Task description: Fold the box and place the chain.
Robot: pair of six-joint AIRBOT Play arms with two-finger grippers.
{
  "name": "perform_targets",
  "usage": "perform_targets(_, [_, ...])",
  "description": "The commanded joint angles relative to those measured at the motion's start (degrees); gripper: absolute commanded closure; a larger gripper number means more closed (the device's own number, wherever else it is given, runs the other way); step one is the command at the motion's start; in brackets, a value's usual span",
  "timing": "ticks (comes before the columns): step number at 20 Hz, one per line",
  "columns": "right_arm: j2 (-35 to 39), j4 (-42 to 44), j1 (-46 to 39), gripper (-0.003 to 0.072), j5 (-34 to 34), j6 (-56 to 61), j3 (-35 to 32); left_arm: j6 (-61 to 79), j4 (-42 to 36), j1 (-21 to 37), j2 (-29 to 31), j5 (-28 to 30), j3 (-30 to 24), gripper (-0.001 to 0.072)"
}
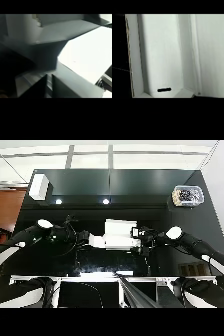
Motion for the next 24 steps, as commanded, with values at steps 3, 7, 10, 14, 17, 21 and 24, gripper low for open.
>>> perform_targets(3, [0.00,0.00,0.02,0.0483,0.00,0.00,0.00,3.78,-0.33,-0.42,-0.13,-2.34,3.50,0.0560])
perform_targets(7, [0.00,0.00,0.02,0.0483,0.00,0.00,0.00,4.31,-0.35,-0.44,-0.13,-2.80,3.85,0.0081])
perform_targets(10, [0.00,0.00,0.02,0.0482,0.00,0.02,0.00,4.37,-0.81,-0.46,-0.09,-5.64,4.76,0.0081])
perform_targets(14, [0.00,0.00,0.04,0.0482,0.00,0.02,0.00,2.29,4.94,-4.72,0.39,-4.63,8.33,0.0081])
perform_targets(17, [0.00,0.02,0.02,0.0482,-0.02,0.02,0.00,-8.20,10.64,-11.23,0.37,0.09,11.45,0.0081])
perform_targets(21, [0.00,0.00,0.02,0.0482,0.00,0.02,0.00,-21.70,21.20,-17.79,0.37,4.22,14.58,0.0081])
perform_targets(24, [0.00,0.02,0.02,0.0482,-0.02,0.02,0.00,-27.21,25.38,-19.87,0.31,4.39,15.98,0.0081])
